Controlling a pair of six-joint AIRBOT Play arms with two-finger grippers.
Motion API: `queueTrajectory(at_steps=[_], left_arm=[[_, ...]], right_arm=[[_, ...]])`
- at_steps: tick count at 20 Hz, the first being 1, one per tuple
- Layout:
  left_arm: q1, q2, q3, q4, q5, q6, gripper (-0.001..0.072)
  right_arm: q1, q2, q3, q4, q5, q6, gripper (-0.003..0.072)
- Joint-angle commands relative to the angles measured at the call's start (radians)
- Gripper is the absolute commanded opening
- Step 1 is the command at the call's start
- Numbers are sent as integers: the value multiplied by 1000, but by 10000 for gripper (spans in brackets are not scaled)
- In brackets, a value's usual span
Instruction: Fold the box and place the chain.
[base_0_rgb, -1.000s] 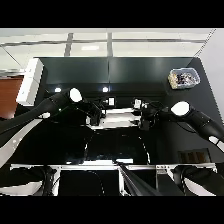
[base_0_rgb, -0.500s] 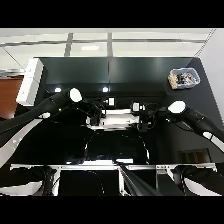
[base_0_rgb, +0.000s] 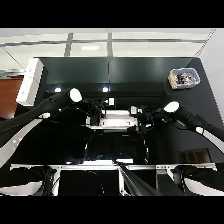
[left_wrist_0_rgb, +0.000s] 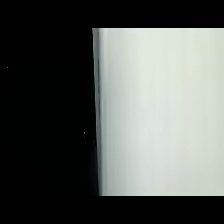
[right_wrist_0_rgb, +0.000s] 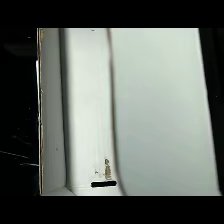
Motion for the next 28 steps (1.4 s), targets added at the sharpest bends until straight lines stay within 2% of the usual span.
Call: queueTrajectory(at_steps=[1,28], left_arm=[[-1,0,0,0,2,0,30],[-1,0,0,0,5,0,30]], right_arm=[[0,-18,0,-8,0,-5,618],[8,-30,6,-70,-50,77,618]])
